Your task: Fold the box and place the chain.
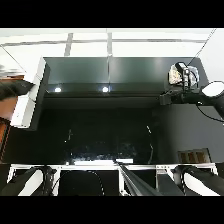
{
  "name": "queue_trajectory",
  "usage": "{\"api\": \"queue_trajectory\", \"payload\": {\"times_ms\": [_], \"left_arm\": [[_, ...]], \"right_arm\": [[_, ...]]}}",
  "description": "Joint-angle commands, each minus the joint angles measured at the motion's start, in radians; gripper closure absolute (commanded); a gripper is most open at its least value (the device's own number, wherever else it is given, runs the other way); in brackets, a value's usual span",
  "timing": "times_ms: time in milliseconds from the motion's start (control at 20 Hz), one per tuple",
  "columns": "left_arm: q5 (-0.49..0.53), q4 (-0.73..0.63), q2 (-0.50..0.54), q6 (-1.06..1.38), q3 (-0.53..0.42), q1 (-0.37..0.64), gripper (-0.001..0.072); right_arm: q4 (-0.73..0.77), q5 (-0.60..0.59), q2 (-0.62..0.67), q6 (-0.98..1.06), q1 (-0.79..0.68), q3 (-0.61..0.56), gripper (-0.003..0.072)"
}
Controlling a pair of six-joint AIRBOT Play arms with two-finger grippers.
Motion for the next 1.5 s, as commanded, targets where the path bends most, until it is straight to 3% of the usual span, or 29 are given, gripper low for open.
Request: {"api": "queue_trajectory", "payload": {"times_ms": [0, 100, 300, 1450], "left_arm": [[0.164, 0.203, 0.091, -0.014, -0.181, -0.210, 0.0688], [0.191, 0.280, 0.092, -0.014, -0.185, -0.261, 0.0686], [0.188, 0.180, 0.089, -0.014, -0.185, -0.272, 0.0686], [0.188, 0.180, 0.088, -0.014, -0.185, -0.272, 0.0686]], "right_arm": [[-0.136, -0.217, 0.001, 0.001, 0.043, -0.036, 0.0673], [-0.132, -0.217, 0.001, 0.000, 0.043, -0.036, 0.0673], [-0.132, -0.219, 0.001, 0.000, 0.043, -0.036, 0.0673], [-0.132, -0.218, 0.001, 0.000, 0.043, -0.036, 0.0673]]}}
